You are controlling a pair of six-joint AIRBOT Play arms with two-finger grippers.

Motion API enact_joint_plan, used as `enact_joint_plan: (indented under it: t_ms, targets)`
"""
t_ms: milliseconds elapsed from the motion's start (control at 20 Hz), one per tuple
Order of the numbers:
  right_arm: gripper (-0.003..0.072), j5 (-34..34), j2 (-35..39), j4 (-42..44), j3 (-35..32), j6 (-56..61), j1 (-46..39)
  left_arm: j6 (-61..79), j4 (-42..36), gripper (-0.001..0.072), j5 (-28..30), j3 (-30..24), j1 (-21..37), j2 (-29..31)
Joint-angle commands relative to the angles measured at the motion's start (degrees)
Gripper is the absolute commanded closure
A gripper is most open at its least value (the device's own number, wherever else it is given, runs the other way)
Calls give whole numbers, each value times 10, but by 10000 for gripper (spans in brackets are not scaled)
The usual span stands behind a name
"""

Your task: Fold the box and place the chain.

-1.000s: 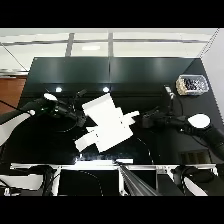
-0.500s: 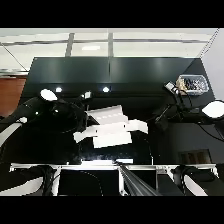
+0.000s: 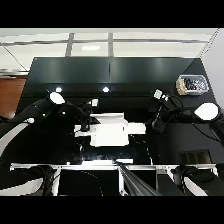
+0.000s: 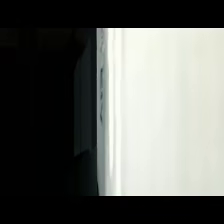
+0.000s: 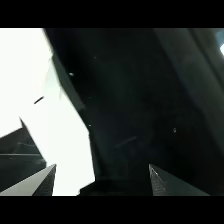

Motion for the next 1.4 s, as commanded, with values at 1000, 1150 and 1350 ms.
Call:
enact_joint_plan:
  t_ms: [1000, 1150, 1350]
  targets:
    - [30, -85, -128, 33, -22, -136, 225, 3, 21, 683, 36, 0, -7, -11]
    - [30, -90, -146, 82, -22, -179, 244, 3, 21, 683, 34, 0, -7, -11]
    - [30, -98, -166, 85, -22, -179, 281, 3, 21, 683, 32, 0, -7, -11]
